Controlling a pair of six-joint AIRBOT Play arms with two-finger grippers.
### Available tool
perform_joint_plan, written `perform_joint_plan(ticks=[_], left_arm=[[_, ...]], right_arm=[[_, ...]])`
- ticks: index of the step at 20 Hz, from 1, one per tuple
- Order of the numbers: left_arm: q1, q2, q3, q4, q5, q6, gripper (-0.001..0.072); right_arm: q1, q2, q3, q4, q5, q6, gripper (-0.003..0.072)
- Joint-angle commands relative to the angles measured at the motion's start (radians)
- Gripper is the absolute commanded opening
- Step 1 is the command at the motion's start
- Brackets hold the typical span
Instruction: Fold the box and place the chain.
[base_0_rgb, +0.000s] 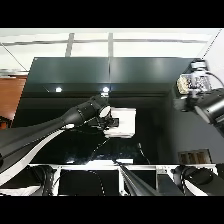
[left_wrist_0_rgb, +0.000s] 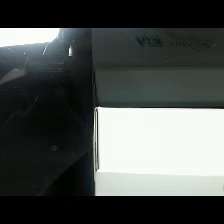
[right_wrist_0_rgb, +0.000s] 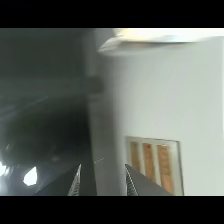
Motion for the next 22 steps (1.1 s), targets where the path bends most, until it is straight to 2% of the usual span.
perform_joint_plan(ticks=[1, 2, 3, 4, 5, 7, 12, 13, 15, 19, 21, 22], left_arm=[[0.002, 0.0, 0.0, 0.0, 0.002, 0.0, 0.0029], [0.003, 0.0, 0.0, 0.001, 0.0, 0.0, 0.003], [0.006, 0.0, 0.0, 0.0, -0.001, 0.0, 0.003], [0.008, 0.0, 0.0, 0.0, -0.001, 0.0, 0.003], [0.009, 0.0, 0.0, 0.0, -0.001, 0.0, 0.003], [0.01, 0.0, 0.0, 0.0, -0.002, 0.0, 0.0029], [0.01, 0.0, 0.0, 0.0, -0.017, 0.0, 0.003], [0.01, 0.0, 0.0, 0.0, -0.024, 0.0, 0.003], [0.009, 0.0, 0.0, 0.0, -0.025, 0.0, 0.0029], [0.009, 0.0, 0.0, 0.0, -0.025, 0.0, 0.003], [0.01, 0.0, 0.0, 0.001, -0.025, 0.0, 0.003], [0.009, 0.0, 0.0, 0.001, -0.025, 0.0, 0.003]], right_arm=[[-0.295, 0.006, -0.128, 0.016, -0.313, 0.048, 0.0334], [-0.363, -0.017, -0.152, 0.073, -0.405, 0.051, 0.0335], [-0.427, -0.057, -0.154, 0.148, -0.485, 0.054, 0.0368], [-0.473, -0.101, -0.15, 0.223, -0.557, 0.05, 0.0689], [-0.509, -0.157, -0.133, 0.307, -0.626, 0.016, 0.072], [-0.556, -0.283, -0.036, 0.435, -0.638, -0.035, 0.072], [-0.664, -0.627, 0.429, 0.677, -0.37, -0.035, 0.072], [-0.678, -0.68, 0.512, 0.701, -0.32, -0.031, 0.0612], [-0.7, -0.765, 0.631, 0.742, -0.251, 0.01, 0.0585], [-0.708, -0.872, 0.721, 0.818, -0.236, 0.045, 0.0582], [-0.709, -0.907, 0.727, 0.835, -0.233, 0.07, 0.0484], [-0.709, -0.923, 0.727, 0.839, -0.228, 0.092, 0.0484]])
